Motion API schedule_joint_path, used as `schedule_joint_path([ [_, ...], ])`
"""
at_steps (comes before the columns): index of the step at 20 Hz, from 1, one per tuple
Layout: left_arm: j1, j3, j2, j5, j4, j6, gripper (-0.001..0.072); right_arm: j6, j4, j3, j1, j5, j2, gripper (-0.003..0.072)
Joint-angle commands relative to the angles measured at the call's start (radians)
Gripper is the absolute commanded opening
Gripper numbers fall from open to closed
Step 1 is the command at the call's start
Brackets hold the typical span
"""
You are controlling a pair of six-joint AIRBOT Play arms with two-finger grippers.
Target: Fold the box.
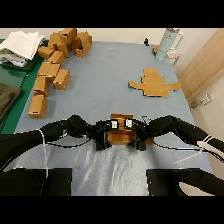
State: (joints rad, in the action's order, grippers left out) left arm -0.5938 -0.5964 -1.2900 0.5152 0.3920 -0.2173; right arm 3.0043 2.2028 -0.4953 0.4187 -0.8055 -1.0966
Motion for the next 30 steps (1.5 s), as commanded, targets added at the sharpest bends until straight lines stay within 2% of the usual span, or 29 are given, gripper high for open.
schedule_joint_path([
  [1, -0.001, -0.001, -0.001, 0.015, 0.016, -0.002, 0.0688, 0.0, 0.0, 0.0, 0.001, 0.0, 0.001, 0.0571],
  [3, -0.001, -0.001, -0.001, 0.015, 0.016, -0.002, 0.0553, 0.0, 0.0, 0.0, 0.001, 0.0, 0.001, 0.0572],
  [30, -0.001, -0.003, -0.002, 0.011, 0.013, 0.008, 0.0554, 0.0, 0.0, 0.0, 0.0, 0.002, 0.001, 0.0572],
])
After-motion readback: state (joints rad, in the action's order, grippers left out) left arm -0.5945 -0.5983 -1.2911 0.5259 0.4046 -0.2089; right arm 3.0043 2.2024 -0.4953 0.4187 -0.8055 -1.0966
